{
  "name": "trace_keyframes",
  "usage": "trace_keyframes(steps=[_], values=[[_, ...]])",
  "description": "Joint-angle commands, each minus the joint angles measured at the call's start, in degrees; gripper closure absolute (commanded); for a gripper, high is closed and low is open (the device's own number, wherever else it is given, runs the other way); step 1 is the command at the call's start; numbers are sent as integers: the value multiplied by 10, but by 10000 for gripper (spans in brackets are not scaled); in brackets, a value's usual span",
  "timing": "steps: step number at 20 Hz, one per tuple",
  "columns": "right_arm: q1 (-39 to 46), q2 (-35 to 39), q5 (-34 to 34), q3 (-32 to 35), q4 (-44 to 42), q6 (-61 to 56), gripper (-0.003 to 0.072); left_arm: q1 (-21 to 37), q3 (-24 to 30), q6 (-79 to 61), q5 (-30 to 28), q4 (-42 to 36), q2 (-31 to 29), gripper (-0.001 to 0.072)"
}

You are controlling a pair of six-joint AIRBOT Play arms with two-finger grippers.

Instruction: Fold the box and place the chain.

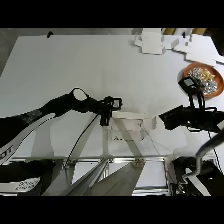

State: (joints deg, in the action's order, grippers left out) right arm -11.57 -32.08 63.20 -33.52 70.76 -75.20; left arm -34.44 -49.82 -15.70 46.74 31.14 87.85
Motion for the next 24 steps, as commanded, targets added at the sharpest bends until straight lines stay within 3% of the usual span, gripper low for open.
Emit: trace_keyframes(steps=[1, 6, 8, 9, 14, 17, 19, 24], values=[[0, 0, 3, 0, -3, 9, 369, 1, -2, 52, -25, -4, -20, 706], [0, 0, 3, 0, -3, 9, 369, 1, -2, 94, -40, -2, -31, 697], [0, 0, 3, 0, -3, 9, 369, 0, -2, 114, -39, 5, -31, 572], [0, 0, 3, 0, -3, 9, 369, 0, -2, 125, -38, 10, -31, 557], [0, 0, 2, 0, -3, 9, 370, 0, -2, 175, -18, 63, -30, 557], [0, 0, 2, 0, -3, 9, 370, -1, -2, 175, -8, 73, -30, 575], [0, 0, 2, 0, -3, 9, 370, -1, -2, 175, -3, 77, -30, 697], [0, 0, 0, 0, -3, 9, 370, -3, -12, 175, 3, 103, -30, 706]])
